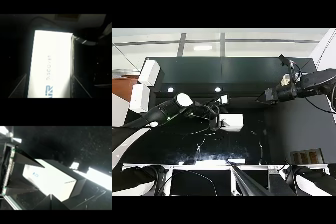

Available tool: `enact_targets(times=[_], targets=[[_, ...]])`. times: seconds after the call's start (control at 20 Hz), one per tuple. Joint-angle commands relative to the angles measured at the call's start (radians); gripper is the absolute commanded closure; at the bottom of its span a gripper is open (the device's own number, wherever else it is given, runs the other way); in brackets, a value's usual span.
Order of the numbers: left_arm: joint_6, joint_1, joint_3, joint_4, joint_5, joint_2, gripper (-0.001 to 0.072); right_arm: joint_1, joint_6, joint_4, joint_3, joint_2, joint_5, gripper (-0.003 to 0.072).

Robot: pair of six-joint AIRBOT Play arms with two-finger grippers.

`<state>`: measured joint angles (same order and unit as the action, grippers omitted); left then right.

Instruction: Fold the box and place the chain.

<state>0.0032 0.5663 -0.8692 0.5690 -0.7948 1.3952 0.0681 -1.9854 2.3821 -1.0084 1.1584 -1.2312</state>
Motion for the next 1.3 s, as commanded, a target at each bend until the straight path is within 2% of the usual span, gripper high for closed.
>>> enact_targets(times=[0.0, 0.45, 0.7, 0.75, 0.8, 0.85, 0.95, 1.0, 1.05, 1.15, 1.25], targets=[[-0.032, 0.0, -0.001, 0.026, -0.015, 0.001, -0.0004, 0.0, 0.0, -0.002, 0.0, -0.001, -0.001, 0.0661], [-0.034, 0.019, -0.001, 0.039, -0.005, 0.04, -0.0004, 0.0, 0.0, -0.002, 0.0, -0.001, 0.0, 0.0661], [-0.163, 0.082, -0.002, 0.153, 0.068, 0.089, 0.0006, 0.0, 0.0, -0.002, 0.0, -0.001, -0.002, 0.0661], [-0.198, 0.091, -0.004, 0.198, 0.07, 0.086, 0.0069, 0.0, 0.0, -0.002, 0.0, -0.001, -0.002, 0.0661], [-0.249, 0.093, -0.013, 0.243, 0.048, 0.079, 0.0239, -0.001, 0.0, -0.002, 0.0, -0.001, -0.002, 0.0661], [-0.319, 0.09, -0.027, 0.29, 0.016, 0.066, 0.0353, -0.005, 0.0, -0.002, 0.0, -0.002, -0.003, 0.0661], [-0.477, 0.06, -0.041, 0.391, -0.045, 0.015, 0.0367, -0.021, 0.0, -0.001, 0.0, -0.008, -0.01, 0.0661], [-0.555, 0.031, -0.041, 0.457, -0.081, -0.026, 0.0419, -0.032, 0.0, -0.002, 0.0, -0.013, -0.011, 0.0661], [-0.623, -0.003, -0.04, 0.515, -0.133, -0.068, 0.0438, -0.045, 0.0, -0.002, 0.0, -0.018, -0.012, 0.0661], [-0.747, -0.102, -0.038, 0.6, -0.256, -0.16, 0.0438, -0.061, -0.001, -0.002, 0.0, -0.024, -0.011, 0.0661], [-0.802, -0.236, -0.008, 0.63, -0.358, -0.265, 0.0438, -0.061, -0.012, -0.002, 0.0, -0.024, -0.01, 0.0661]])
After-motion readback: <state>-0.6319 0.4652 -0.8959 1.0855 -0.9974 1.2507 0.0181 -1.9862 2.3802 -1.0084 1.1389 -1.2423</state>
